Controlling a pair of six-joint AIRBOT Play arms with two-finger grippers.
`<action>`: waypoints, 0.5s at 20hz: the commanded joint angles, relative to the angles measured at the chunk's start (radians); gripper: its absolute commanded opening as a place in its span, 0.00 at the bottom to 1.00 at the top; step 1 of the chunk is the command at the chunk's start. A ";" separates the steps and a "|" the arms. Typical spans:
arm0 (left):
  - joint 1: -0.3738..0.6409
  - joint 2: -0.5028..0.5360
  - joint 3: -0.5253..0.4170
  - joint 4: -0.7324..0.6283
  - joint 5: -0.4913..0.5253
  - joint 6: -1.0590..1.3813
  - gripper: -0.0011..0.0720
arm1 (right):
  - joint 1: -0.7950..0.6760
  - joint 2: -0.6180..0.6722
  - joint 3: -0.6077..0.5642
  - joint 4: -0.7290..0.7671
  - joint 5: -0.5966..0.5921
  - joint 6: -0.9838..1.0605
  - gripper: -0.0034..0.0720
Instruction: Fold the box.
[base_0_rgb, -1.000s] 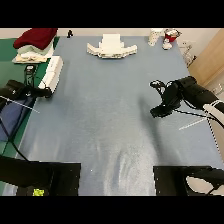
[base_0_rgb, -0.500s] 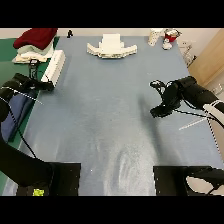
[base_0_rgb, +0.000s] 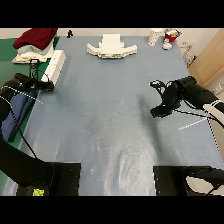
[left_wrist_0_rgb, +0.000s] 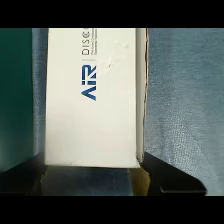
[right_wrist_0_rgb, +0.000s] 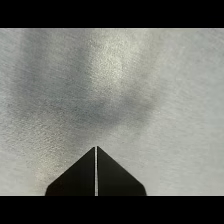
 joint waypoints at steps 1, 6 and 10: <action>0.001 0.000 0.001 -0.016 -0.006 -0.001 0.97 | 0.000 -0.001 0.001 0.000 0.000 0.000 0.07; 0.015 0.018 0.001 0.003 -0.072 0.000 0.97 | 0.000 -0.001 0.001 0.000 0.000 0.000 0.07; 0.051 0.076 0.001 0.053 -0.216 -0.001 0.97 | 0.000 -0.001 0.001 0.000 0.000 0.000 0.07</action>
